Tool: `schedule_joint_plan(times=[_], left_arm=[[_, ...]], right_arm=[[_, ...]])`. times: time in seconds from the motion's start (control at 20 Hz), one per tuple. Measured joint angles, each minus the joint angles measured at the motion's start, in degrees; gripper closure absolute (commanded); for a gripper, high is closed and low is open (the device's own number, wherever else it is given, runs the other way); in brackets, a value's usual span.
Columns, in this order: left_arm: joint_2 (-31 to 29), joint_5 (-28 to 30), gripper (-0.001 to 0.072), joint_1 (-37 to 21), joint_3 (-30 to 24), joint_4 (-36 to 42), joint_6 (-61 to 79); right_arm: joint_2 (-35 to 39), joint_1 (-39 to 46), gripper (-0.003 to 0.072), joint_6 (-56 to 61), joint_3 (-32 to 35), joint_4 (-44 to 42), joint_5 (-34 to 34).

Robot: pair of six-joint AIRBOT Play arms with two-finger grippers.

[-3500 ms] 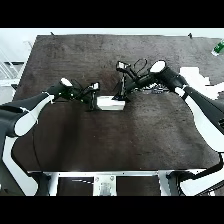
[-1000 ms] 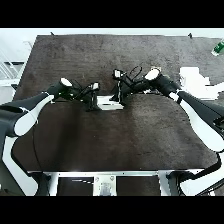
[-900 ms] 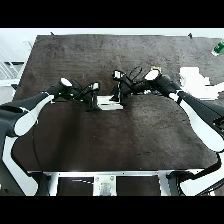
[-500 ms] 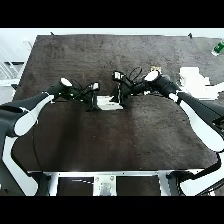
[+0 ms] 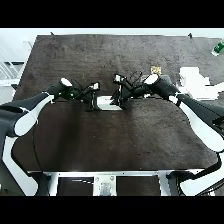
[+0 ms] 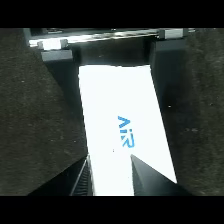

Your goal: Fold the box and place the chain.

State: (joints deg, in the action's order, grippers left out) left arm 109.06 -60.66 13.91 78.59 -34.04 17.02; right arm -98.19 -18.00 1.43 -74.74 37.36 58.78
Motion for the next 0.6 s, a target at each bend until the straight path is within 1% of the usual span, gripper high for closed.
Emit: schedule_joint_plan(times=[0.05,0.15,0.25,0.3,0.35,0.4,0.45,0.6], left_arm=[[0.0,0.0,0.0287,0.0,0.0,0.0,0.0],[0.0,0.0,0.0287,0.0,0.0,0.0,0.0],[0.0,0.0,0.0287,0.0,0.0,0.0,0.0],[0.0,0.0,0.0287,0.0,0.0,0.0,0.0],[0.0,0.0,0.0287,0.0,0.0,0.0,0.0],[0.0,0.0,0.0287,0.0,0.0,0.0,0.0],[0.0,0.0,0.0287,0.0,0.0,0.0,-0.1],[0.0,0.1,0.0287,0.0,0.0,0.0,-0.1]], right_arm=[[0.0,0.1,0.0280,0.0,0.0,-0.5,0.5],[0.0,0.4,0.0272,0.1,-0.2,-2.5,1.5],[0.0,1.3,0.0272,0.1,-0.6,-5.0,2.3],[0.0,1.8,0.0292,0.1,-0.7,-6.1,2.5],[0.0,2.3,0.0426,0.1,-0.9,-7.3,2.8],[0.0,2.7,0.0619,0.1,-1.0,-8.7,3.3],[0.0,3.1,0.0675,0.1,-1.0,-9.7,3.9],[0.0,3.7,0.0675,2.1,-0.7,-11.7,5.2]])
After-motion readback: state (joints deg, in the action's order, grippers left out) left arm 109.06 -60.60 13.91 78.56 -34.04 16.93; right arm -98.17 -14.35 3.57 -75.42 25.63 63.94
